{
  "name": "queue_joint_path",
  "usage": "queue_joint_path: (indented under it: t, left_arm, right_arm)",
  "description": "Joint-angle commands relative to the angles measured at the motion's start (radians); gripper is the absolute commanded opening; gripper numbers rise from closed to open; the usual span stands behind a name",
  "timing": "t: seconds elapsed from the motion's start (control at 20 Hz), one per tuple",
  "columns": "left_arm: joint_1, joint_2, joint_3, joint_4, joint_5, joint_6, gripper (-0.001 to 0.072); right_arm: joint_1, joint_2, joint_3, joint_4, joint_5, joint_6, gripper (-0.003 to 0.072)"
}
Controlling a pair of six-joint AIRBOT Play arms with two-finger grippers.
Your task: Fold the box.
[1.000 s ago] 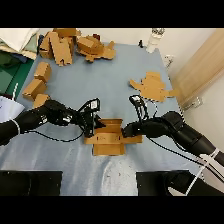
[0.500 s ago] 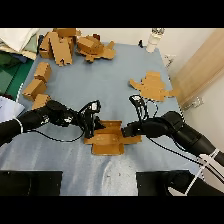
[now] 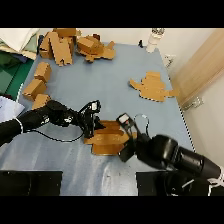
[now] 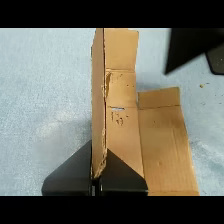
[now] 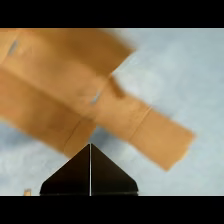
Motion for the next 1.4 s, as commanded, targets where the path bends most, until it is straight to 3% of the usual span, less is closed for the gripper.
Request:
queue_joint_path:
  t: [0.0, 0.05, 0.1, 0.15, 0.2, 0.35, 0.8, 1.0, 1.15, 1.25, 1.35]
  left_arm:
    - [0.000, 0.000, 0.001, 0.000, 0.000, 0.000, 0.0013]
    - [0.000, 0.000, 0.001, 0.000, 0.000, 0.000, 0.0012]
    - [0.000, 0.000, 0.001, 0.000, 0.000, 0.000, 0.0013]
    - [0.000, 0.000, 0.001, 0.000, 0.000, 0.000, 0.0013]
    - [0.000, 0.000, 0.001, 0.000, 0.000, 0.000, 0.0013]
    - [0.000, 0.000, 0.001, 0.000, -0.007, 0.000, 0.0013]
    - [0.000, 0.000, 0.001, 0.000, -0.010, 0.000, 0.0013]
    - [0.000, 0.000, 0.001, 0.000, -0.011, 0.000, 0.0013]
    - [0.000, 0.000, 0.000, 0.000, -0.019, -0.001, 0.0013]
    - [0.000, 0.000, 0.001, 0.000, -0.020, 0.000, 0.0013]
    - [0.000, 0.000, 0.001, 0.000, -0.019, 0.000, 0.0013]
  right_arm:
    - [0.309, 0.031, -0.100, -0.105, -0.012, 0.248, 0.0004]
    - [0.370, 0.024, -0.105, -0.165, -0.010, 0.276, 0.0011]
    - [0.402, 0.015, -0.104, -0.226, -0.003, 0.290, 0.0151]
    - [0.409, 0.008, -0.104, -0.267, 0.016, 0.289, 0.0357]
    - [0.409, 0.003, -0.104, -0.296, 0.040, 0.288, 0.0460]
    - [0.409, -0.016, -0.105, -0.383, 0.078, 0.286, 0.0472]
    - [0.409, -0.179, -0.104, -0.462, 0.100, 0.284, 0.0456]
    - [0.382, -0.184, -0.103, -0.618, 0.082, 0.262, 0.0460]
    - [0.253, -0.172, -0.105, -0.586, 0.207, 0.194, 0.0460]
    - [0.154, -0.159, -0.105, -0.468, 0.359, 0.027, 0.0459]
    - [0.080, -0.138, -0.105, -0.384, 0.437, -0.102, 0.0459]
